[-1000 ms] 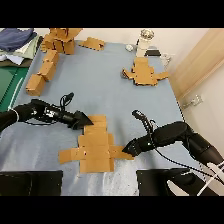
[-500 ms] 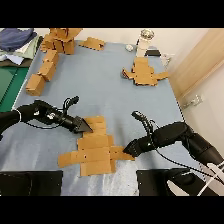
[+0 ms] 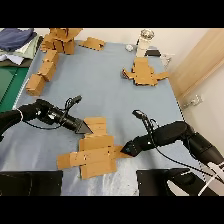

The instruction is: Fold the box.

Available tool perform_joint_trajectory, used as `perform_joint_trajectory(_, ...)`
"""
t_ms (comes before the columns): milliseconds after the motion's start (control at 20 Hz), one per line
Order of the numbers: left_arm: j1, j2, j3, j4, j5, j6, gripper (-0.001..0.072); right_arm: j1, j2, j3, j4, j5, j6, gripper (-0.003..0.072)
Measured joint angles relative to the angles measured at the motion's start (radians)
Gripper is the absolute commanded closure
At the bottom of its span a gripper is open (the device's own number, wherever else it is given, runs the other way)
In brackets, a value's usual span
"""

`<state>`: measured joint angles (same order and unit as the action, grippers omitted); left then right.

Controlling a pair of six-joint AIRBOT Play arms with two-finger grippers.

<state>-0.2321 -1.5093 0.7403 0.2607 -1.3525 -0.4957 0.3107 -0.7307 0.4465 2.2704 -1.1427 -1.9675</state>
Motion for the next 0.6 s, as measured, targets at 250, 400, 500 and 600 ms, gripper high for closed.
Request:
perform_joint_trajectory(250, -0.112, 0.108, 0.043, 0.006, 0.174, 0.119, 0.0699, -0.045, 0.0, 0.18, -0.221, 0.026, 0.195, 0.0682)
perform_joint_trajectory(400, -0.164, 0.174, 0.051, 0.007, 0.298, 0.227, 0.07, -0.054, 0.001, 0.265, -0.245, 0.015, 0.265, 0.0682)
perform_joint_trajectory(500, -0.19, 0.209, 0.053, 0.007, 0.342, 0.303, 0.07, -0.042, 0.001, 0.28, -0.205, 0.014, 0.293, 0.0683)
perform_joint_trajectory(600, -0.214, 0.238, 0.054, 0.007, 0.381, 0.374, 0.07, -0.01, 0.002, 0.269, -0.188, 0.017, 0.333, 0.0683)
